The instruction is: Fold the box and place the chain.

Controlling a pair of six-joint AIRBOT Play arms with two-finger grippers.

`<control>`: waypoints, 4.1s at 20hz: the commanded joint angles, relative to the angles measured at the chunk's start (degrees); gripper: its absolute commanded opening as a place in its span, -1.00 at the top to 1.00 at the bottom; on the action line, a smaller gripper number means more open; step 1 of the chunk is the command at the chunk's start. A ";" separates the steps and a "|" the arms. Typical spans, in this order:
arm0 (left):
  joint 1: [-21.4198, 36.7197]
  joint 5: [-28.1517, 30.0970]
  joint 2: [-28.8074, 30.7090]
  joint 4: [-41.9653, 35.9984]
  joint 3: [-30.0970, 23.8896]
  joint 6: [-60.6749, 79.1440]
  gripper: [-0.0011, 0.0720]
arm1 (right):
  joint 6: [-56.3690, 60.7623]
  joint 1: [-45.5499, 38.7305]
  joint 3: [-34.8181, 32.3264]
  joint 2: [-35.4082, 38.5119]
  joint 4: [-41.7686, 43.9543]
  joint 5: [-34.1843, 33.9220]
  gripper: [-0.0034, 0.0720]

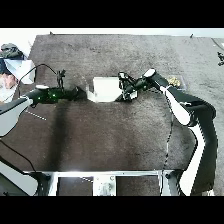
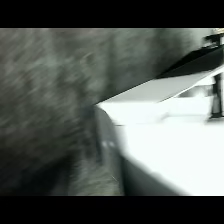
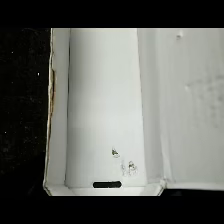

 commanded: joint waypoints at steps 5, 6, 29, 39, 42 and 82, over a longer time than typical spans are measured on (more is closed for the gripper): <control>-0.90 -5.75 -0.02 -0.15 3.85 0.26 -0.02 | 0.00 0.00 0.02 -0.04 0.02 0.00 -0.11; -1.44 -5.31 -0.02 0.39 3.87 -0.22 -0.02 | 0.02 0.02 0.02 -0.04 0.02 0.02 -0.11; -12.81 0.61 0.02 35.17 17.55 -38.69 -0.02 | 0.00 0.02 0.02 -0.04 0.02 0.00 -0.11; -18.73 1.86 -0.07 55.28 19.91 -60.74 -0.02 | 0.02 0.02 0.02 -0.04 0.02 0.02 -0.11; -19.80 -1.88 -1.68 58.71 23.43 -64.94 -0.02 | 0.00 0.02 0.02 -0.04 0.02 0.04 -0.11; -28.15 -27.54 -14.86 81.72 52.15 -73.88 -0.38 | 0.00 0.02 0.02 -0.04 0.02 0.02 -0.11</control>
